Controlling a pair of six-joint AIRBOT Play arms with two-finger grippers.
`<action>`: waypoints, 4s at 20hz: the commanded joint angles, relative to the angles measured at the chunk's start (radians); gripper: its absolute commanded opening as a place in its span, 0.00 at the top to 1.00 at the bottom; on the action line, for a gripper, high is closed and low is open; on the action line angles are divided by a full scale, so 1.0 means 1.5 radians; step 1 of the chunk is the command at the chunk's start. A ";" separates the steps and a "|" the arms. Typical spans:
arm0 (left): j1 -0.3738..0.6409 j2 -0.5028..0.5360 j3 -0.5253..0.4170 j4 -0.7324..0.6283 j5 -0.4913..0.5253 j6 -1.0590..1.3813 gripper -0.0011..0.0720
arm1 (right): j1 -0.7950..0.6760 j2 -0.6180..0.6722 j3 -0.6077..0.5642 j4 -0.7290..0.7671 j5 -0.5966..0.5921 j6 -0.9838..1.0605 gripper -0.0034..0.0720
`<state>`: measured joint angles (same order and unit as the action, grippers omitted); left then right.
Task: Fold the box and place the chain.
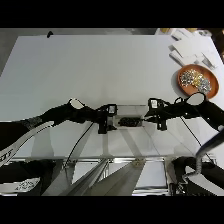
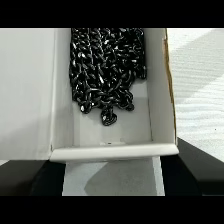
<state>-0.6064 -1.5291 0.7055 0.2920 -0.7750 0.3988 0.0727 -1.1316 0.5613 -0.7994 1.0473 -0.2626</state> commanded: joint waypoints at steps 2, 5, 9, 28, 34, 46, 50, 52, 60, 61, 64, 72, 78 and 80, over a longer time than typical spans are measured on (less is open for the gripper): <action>0.000 0.001 0.000 0.000 0.000 0.000 0.56 | 0.001 -0.001 -0.001 0.009 0.019 0.000 0.69; 0.000 0.000 0.000 0.000 0.000 0.000 0.56 | 0.001 -0.001 -0.001 0.009 0.031 0.001 0.69; 0.000 0.000 0.000 0.000 0.000 0.000 0.56 | 0.001 -0.001 -0.001 0.004 0.030 0.001 0.94; 0.000 0.001 0.000 0.000 0.000 0.000 0.56 | 0.001 0.299 0.000 0.042 -0.027 0.617 0.93; 0.000 0.000 0.000 0.000 0.000 0.001 0.56 | 0.084 0.278 0.000 0.107 -0.043 0.619 0.93; 0.000 0.001 0.000 0.000 0.000 0.000 0.56 | 0.140 0.102 0.002 -0.048 -0.042 0.667 0.83; 0.000 0.000 0.000 0.000 0.000 0.000 0.56 | 0.100 0.102 0.049 -0.045 0.021 0.684 0.59; 0.000 0.000 0.000 0.000 0.000 0.000 0.56 | 0.084 0.102 0.110 -0.045 0.077 0.683 0.60; 0.000 0.001 0.000 0.000 0.000 0.000 0.56 | 0.072 0.040 0.283 -0.045 -0.005 0.676 0.76; 0.000 0.000 0.000 0.000 0.000 0.000 0.56 | 0.074 0.004 0.298 -0.046 -0.003 0.676 0.84; 0.000 0.001 0.000 0.000 0.000 0.000 0.56 | 0.097 -0.099 0.379 -0.072 0.034 0.676 0.92; 0.000 0.001 0.000 0.000 0.000 0.000 0.56 | 0.172 -0.270 0.550 -0.231 0.144 0.679 0.93; 0.000 0.000 0.000 0.000 0.000 0.000 0.56 | 0.188 -0.258 0.486 -0.191 0.187 0.639 0.93; 0.000 0.001 0.000 0.000 0.000 0.000 0.56 | 0.188 -0.223 0.420 -0.119 0.177 0.556 0.93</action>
<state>-0.6064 -1.5291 0.7055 0.2920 -0.7750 0.3992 0.3477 -1.5063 1.2800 -1.0794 1.3033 0.6930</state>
